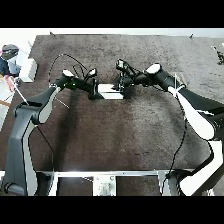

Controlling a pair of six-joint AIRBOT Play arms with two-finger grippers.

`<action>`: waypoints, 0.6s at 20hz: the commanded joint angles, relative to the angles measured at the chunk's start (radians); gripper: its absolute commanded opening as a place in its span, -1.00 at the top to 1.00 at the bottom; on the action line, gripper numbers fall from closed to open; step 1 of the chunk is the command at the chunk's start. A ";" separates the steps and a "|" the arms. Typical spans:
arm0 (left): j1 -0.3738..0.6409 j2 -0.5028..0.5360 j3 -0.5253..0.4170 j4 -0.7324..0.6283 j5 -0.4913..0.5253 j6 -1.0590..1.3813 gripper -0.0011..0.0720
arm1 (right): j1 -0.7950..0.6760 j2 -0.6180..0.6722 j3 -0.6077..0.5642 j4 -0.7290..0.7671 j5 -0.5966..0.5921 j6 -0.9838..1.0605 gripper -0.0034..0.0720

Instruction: Fold the box and place the chain.

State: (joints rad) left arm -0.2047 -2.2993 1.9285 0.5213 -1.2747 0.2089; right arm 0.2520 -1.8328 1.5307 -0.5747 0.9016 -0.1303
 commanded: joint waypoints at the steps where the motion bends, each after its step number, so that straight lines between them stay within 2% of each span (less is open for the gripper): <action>1: 0.001 -0.001 0.001 0.000 0.000 0.001 -0.25 | 0.000 0.011 0.001 -0.006 -0.001 0.000 0.02; 6: 0.001 -0.001 0.001 0.000 0.000 0.001 -0.25 | 0.000 0.011 0.000 -0.052 -0.006 0.022 0.03; 7: 0.001 -0.001 0.000 0.000 0.000 0.001 -0.25 | 0.000 0.011 0.000 -0.054 -0.007 0.022 0.39; 8: 0.001 -0.001 0.001 0.001 0.000 0.001 -0.25 | 0.000 0.011 0.000 -0.054 -0.008 0.022 0.46; 12: 0.001 -0.001 0.001 0.000 0.000 0.001 -0.25 | 0.000 0.011 -0.002 -0.059 0.001 0.056 0.46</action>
State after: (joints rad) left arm -0.2047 -2.2993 1.9285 0.5213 -1.2747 0.2089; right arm 0.2523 -1.8217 1.5303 -0.6243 0.8982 -0.0967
